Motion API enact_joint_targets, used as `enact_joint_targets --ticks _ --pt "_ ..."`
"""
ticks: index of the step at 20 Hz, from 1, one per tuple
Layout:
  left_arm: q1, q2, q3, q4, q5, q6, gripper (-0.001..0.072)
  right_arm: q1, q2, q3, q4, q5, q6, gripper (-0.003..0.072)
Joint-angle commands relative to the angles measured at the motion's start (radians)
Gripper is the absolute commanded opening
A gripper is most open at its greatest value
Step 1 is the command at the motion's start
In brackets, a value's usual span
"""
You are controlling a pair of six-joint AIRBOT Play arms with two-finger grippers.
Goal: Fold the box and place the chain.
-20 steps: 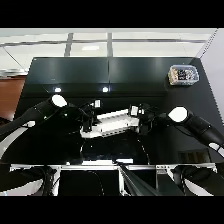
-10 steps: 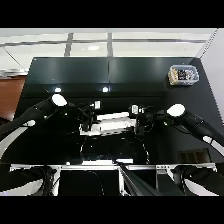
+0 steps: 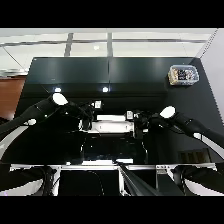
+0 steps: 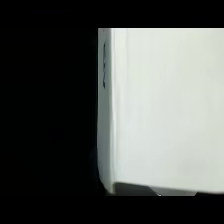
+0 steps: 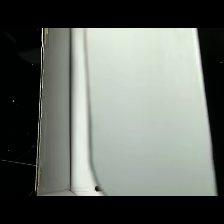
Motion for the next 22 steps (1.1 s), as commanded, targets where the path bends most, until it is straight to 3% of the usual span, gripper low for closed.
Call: enact_joint_targets --ticks 1,8,22 --pt "0.000 -0.002 0.001 -0.002 -0.002 0.001 0.0028 0.003 -0.011 0.000 -0.011 -0.027 0.018 0.0700" --pt "0.000 -0.002 0.001 -0.003 -0.002 -0.003 0.0028 0.056 -0.016 0.000 -0.076 -0.103 0.085 0.0700" --pt "0.000 -0.002 0.001 -0.003 -0.003 -0.006 0.0028 0.017 -0.016 0.003 -0.082 -0.056 0.114 0.0699"
